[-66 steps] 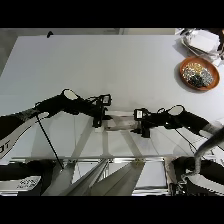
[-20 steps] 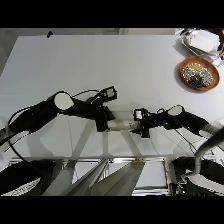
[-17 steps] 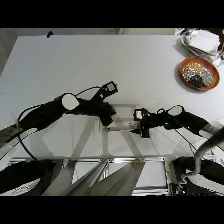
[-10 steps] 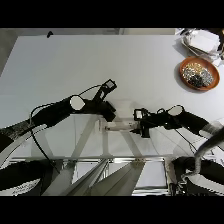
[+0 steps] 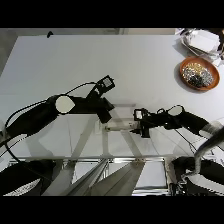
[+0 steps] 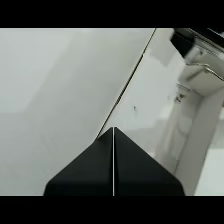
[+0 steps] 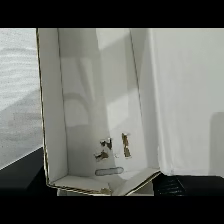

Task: Fold the box and place the chain.

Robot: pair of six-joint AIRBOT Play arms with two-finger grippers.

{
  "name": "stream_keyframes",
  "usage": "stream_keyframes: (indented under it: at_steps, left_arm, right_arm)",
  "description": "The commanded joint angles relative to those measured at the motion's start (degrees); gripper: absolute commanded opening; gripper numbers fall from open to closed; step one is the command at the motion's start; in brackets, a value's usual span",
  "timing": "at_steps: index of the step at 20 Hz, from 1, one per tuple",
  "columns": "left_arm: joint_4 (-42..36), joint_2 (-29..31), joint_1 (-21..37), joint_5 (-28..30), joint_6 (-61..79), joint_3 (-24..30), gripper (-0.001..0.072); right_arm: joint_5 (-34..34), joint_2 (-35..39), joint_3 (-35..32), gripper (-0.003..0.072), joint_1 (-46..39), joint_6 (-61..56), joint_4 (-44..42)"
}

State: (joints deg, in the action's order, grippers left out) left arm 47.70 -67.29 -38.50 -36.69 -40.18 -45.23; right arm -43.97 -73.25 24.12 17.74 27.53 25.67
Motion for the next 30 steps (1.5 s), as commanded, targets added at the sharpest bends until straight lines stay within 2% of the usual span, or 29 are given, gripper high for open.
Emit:
stream_keyframes:
  at_steps: [1, 7, 10, 17, 23, 24, 26, 27, 30]
  left_arm:
    - [3.2, 2.4, -0.2, -7.6, 0.5, 0.6, 0.0002]
    - [-0.9, 2.4, -0.5, -7.9, 6.6, 9.5, 0.0002]
    - [-0.5, 2.4, 0.0, -7.7, 6.8, 13.2, 0.0003]
    - [-0.1, 2.5, 4.5, -9.8, 8.4, 14.6, 0.0003]
    - [0.2, 2.5, 6.6, -10.7, 19.1, 15.3, 0.0023]
    - [0.3, 2.5, 6.6, -10.7, 21.8, 15.3, 0.0075]
    - [0.4, 2.5, 6.6, -10.6, 27.6, 15.3, 0.0335]
    - [0.3, 2.5, 6.6, -10.2, 29.5, 15.3, 0.0426]
    - [0.4, 2.5, 6.3, -8.0, 30.9, 16.0, 0.0537]
  right_arm:
    - [0.0, 0.0, 0.0, 0.0397, 0.0, 0.0, 0.0]
    - [0.0, 0.0, 0.0, 0.0397, 0.0, 0.0, 0.0]
    - [0.0, 0.0, 0.0, 0.0397, 0.0, 0.0, 0.0]
    - [0.0, 0.0, 0.0, 0.0397, 0.0, 0.0, 0.0]
    - [0.0, 0.0, 0.0, 0.0397, 0.0, 0.0, 0.0]
    - [0.0, 0.0, 0.0, 0.0397, 0.0, 0.0, 0.0]
    - [0.0, 0.0, 0.0, 0.0397, 0.0, 0.0, 0.0]
    - [0.0, 0.0, 0.0, 0.0397, 0.0, 0.0, 0.0]
    - [0.0, 0.0, 0.0, 0.0397, 0.0, 0.0, 0.0]
